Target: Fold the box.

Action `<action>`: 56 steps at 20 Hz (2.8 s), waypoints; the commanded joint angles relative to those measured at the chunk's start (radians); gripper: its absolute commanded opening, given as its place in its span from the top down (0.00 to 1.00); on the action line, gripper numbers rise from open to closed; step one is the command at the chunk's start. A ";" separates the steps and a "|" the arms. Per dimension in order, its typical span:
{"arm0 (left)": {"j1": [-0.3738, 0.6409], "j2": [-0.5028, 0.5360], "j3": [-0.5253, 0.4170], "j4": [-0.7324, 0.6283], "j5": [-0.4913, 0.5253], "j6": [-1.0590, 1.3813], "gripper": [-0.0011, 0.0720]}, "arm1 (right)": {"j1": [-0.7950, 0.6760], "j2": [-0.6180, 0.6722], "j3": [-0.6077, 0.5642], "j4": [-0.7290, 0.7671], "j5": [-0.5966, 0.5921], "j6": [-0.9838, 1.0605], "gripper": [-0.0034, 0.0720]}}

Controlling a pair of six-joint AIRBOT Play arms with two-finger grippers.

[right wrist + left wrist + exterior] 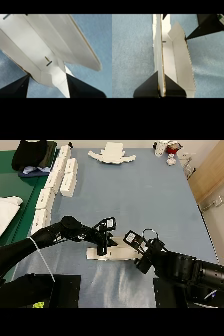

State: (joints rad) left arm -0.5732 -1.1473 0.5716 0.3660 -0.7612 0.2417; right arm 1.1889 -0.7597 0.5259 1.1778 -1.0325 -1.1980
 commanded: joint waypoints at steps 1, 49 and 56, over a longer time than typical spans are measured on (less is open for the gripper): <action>0.000 0.000 0.000 0.000 0.000 0.001 0.97 | -0.040 0.003 -0.002 0.064 0.026 -0.148 0.07; 0.000 0.000 0.000 0.000 0.001 0.001 0.97 | 0.163 -0.155 -0.088 -0.053 0.159 0.050 0.00; 0.000 0.000 0.000 0.000 0.001 0.001 0.97 | 0.163 -0.062 -0.087 -0.110 0.137 0.108 0.00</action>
State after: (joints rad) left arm -0.5732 -1.1473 0.5716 0.3664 -0.7609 0.2420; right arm 1.3491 -0.8551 0.4385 1.0992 -0.8810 -1.1160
